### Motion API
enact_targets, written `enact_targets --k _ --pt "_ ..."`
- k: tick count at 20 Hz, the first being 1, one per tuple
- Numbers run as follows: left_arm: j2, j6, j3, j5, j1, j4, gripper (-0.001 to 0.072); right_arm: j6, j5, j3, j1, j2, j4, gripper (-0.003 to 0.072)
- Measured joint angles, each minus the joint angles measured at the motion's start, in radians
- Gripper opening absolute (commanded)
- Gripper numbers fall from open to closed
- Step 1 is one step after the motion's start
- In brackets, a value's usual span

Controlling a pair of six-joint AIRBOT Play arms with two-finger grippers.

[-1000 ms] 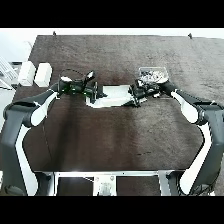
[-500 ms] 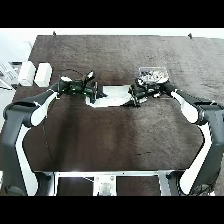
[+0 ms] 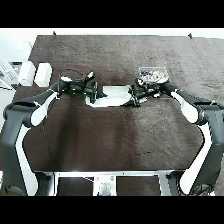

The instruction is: Fold the box and place the chain.

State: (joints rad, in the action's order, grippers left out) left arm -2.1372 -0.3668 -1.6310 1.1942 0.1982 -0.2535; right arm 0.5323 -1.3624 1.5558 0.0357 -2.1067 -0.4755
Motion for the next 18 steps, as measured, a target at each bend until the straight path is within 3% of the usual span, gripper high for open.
enact_targets --k 13,14,15,18 --pt "0.0 0.0 0.0 0.003 0.0 0.0 0.0025 0.0 0.001 0.0 0.0 0.0 0.0 0.0477" --pt "0.0 0.0 0.0 0.006 0.0 0.0 0.0229 0.0 0.001 0.0 0.0 0.0 0.0 0.0477" --pt "0.0 0.002 0.0 0.021 0.0 -0.001 0.0491 -0.001 0.001 0.0 0.0 0.0 0.0 0.0477" --pt "0.0 0.006 0.0 0.022 0.0 0.002 0.0506 -0.001 0.001 0.0 0.0 0.0 0.0 0.0477"
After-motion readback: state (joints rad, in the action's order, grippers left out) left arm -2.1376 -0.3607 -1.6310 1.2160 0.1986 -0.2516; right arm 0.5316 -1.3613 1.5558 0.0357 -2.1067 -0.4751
